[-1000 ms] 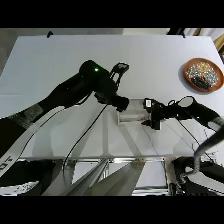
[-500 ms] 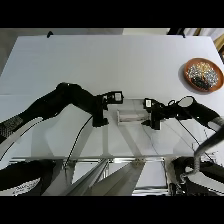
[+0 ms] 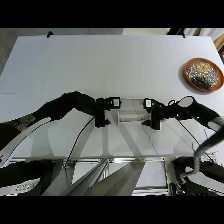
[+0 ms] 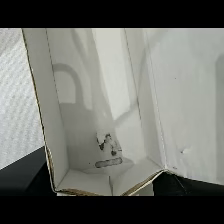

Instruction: Fold the box and place the chain.

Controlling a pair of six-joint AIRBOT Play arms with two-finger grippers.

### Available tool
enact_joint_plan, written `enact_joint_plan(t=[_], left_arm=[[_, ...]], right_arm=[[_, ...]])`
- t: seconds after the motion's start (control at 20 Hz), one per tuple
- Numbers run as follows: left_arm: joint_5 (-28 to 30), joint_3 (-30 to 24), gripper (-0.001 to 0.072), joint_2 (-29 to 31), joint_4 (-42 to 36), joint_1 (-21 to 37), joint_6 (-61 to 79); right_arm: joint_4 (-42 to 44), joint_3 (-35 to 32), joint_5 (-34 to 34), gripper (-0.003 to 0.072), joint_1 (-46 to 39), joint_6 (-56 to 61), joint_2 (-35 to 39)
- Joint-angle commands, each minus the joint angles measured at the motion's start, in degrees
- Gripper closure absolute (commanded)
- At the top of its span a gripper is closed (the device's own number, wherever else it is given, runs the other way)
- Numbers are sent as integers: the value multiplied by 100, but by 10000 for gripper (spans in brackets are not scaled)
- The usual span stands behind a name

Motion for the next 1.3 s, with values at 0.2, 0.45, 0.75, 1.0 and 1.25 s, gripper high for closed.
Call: enact_joint_plan(t=[0.2,0.45,0.75,1.0,1.25], left_arm=[[-542,-13,5,-39,-391,-354,74],[-546,-13,6,-39,-422,-496,74],[-568,-13,6,-44,-417,-560,76],[-767,-13,6,-111,-422,-560,74],[-822,-13,6,-251,-450,-562,74]], right_arm=[[0,2,2,394,2,0,2],[0,2,2,394,2,0,2],[0,2,2,394,2,0,2],[0,2,2,394,2,0,2],[0,2,2,394,2,0,2]])
